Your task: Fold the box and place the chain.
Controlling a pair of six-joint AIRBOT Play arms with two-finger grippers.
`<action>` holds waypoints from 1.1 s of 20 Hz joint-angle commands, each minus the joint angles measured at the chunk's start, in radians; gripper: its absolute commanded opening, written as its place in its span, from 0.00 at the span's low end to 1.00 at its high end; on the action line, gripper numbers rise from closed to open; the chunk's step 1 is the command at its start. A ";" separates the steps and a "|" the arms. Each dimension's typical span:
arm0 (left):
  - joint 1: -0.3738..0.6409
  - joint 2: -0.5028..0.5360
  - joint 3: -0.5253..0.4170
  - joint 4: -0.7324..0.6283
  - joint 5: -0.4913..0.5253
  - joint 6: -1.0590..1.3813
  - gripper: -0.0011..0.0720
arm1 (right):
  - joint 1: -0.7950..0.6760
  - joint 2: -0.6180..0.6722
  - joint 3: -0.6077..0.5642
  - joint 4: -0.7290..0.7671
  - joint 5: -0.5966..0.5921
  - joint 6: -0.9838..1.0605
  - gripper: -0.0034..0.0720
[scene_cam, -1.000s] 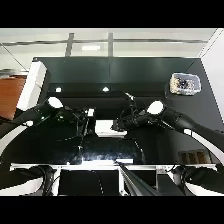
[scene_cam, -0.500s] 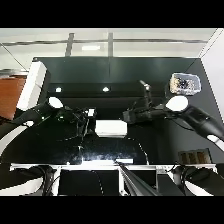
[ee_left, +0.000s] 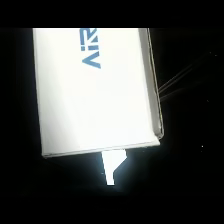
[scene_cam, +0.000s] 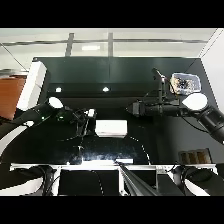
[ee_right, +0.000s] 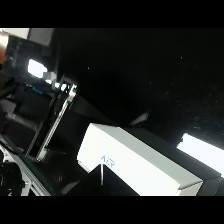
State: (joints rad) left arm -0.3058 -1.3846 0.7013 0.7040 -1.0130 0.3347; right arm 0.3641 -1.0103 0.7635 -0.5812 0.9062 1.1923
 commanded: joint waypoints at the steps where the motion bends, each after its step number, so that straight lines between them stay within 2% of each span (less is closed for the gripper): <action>1: 0.001 0.020 0.008 0.055 -0.001 -0.097 0.99 | -0.014 0.011 0.001 -0.003 0.023 0.000 0.07; 7: 0.056 0.194 0.055 0.230 -0.020 -0.518 0.99 | -0.215 0.135 0.001 -0.092 0.102 0.001 0.07; 10: 0.080 0.291 0.067 0.188 -0.087 -0.608 0.99 | -0.349 0.165 0.001 -0.113 0.133 0.000 0.07; 12: 0.057 0.332 0.068 0.095 -0.086 -0.584 0.99 | -0.414 0.165 0.000 -0.138 0.171 0.000 0.08; 14: 0.008 0.330 0.068 0.046 -0.056 -0.544 0.99 | -0.432 0.165 0.000 -0.149 0.179 0.000 0.08; 18: -0.136 0.279 0.069 0.045 0.078 -0.436 0.98 | -0.430 0.165 -0.006 -0.150 0.179 0.000 0.07; 22: -0.230 0.206 0.069 0.032 0.119 -0.338 0.98 | -0.430 0.165 -0.010 -0.153 0.188 0.000 0.07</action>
State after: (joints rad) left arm -0.4702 -1.1374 0.7696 0.7555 -0.9504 -0.0700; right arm -0.0612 -0.8459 0.7555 -0.7296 1.0859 1.1923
